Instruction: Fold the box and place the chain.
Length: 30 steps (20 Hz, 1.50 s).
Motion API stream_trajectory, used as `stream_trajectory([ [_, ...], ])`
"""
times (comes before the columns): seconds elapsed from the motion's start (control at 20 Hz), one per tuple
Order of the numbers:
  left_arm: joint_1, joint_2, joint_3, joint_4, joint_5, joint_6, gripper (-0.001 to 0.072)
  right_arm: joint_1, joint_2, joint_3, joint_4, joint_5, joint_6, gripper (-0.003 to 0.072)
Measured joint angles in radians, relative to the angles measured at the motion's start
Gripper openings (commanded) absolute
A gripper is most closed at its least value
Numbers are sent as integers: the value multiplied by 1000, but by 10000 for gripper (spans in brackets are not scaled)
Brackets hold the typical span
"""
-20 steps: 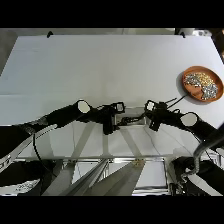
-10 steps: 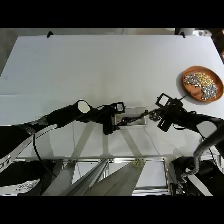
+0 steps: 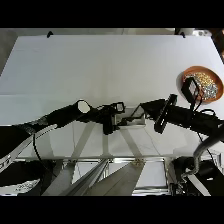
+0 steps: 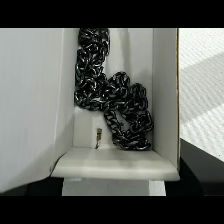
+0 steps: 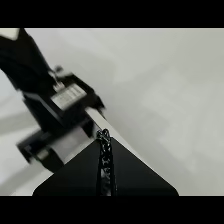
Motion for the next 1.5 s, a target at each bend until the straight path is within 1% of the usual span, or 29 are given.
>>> stream_trajectory([
  [0.1,0,0,0,0,0,0,438,0,-23,1,98,25,-48,18],
  [0.2,0,0,0,0,0,0,438,0,-52,2,131,47,-74,18],
  [0.35,0,0,0,0,0,0,438,0,-121,-3,103,68,-71,19],
  [0.5,0,0,0,0,0,0,438,0,-233,-13,70,73,-66,24],
  [0.55,0,0,0,0,0,0,438,0,-277,-15,61,71,-66,101],
  [0.6,0,0,0,0,0,0,438,0,-326,-16,58,65,-66,231],
  [0.65,0,0,0,0,0,0,438,0,-372,-17,52,54,-69,284],
  [0.75,0,0,0,0,0,0,438,0,-441,-18,51,45,-72,284],
  [0.85,0,0,0,0,0,0,438,0,-465,-16,53,39,-74,283],
  [0.95,0,0,0,0,0,0,438,0,-448,-6,41,39,-76,278],
  [1.1,0,0,0,0,0,0,438,-6,-366,9,-31,40,-74,271],
  [1.3,0,0,0,0,0,0,438,-101,-244,17,-224,94,-31,265],
  [1.5,0,0,0,0,0,0,438,-207,-204,16,-430,166,-46,268],
])
